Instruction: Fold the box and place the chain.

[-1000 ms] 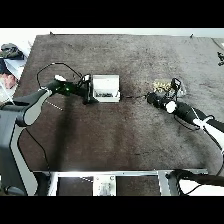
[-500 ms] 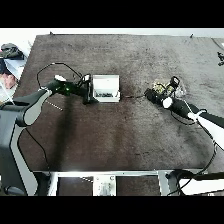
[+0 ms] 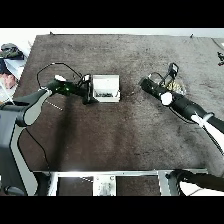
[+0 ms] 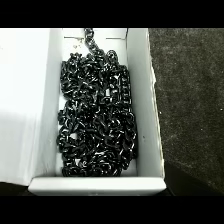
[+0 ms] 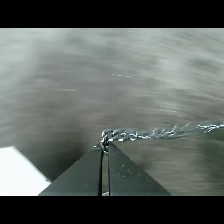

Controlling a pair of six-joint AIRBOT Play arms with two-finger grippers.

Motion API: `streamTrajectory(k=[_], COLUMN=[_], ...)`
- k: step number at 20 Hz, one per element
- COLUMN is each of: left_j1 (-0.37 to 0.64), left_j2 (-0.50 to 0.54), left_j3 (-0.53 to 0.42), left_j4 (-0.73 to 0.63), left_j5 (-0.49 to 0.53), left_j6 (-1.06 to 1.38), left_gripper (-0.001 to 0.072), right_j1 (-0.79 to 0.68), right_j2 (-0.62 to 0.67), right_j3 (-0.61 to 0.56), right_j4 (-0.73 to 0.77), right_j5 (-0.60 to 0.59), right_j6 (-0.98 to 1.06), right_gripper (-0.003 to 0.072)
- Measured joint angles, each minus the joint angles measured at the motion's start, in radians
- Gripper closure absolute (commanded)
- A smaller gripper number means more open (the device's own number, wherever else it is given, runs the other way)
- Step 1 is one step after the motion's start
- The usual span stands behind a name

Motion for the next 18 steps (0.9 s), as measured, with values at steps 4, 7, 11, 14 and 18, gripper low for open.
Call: streamTrajectory(k=[4, 7, 11, 14, 18], left_j1=[0.0, 0.0, 0.0, 0.0, 0.0], left_j2=[0.0, 0.0, 0.0, 0.0, 0.0], left_j3=[0.0, 0.0, 0.0, 0.0, 0.0], left_j4=[0.0, 0.0, 0.0, 0.0, 0.0], left_j5=[0.0, 0.0, 0.0, 0.0, 0.0], left_j6=[0.0, 0.0, 0.0, 0.0, 0.0], left_gripper=[0.0295, 0.0295, 0.0295, 0.0295, 0.0295], right_j1=[0.14, 0.227, 0.306, 0.341, 0.358], right_j2=[0.134, 0.173, 0.155, 0.09, -0.013], right_j3=[0.008, 0.046, 0.115, 0.15, 0.165], right_j4=[-0.025, -0.036, -0.061, -0.072, -0.077], right_j5=[-0.078, -0.127, -0.164, -0.172, -0.131], right_j6=[-0.002, -0.002, -0.002, 0.0, 0.005], right_gripper=[0.0703, 0.0703, 0.0703, 0.0702, 0.07])
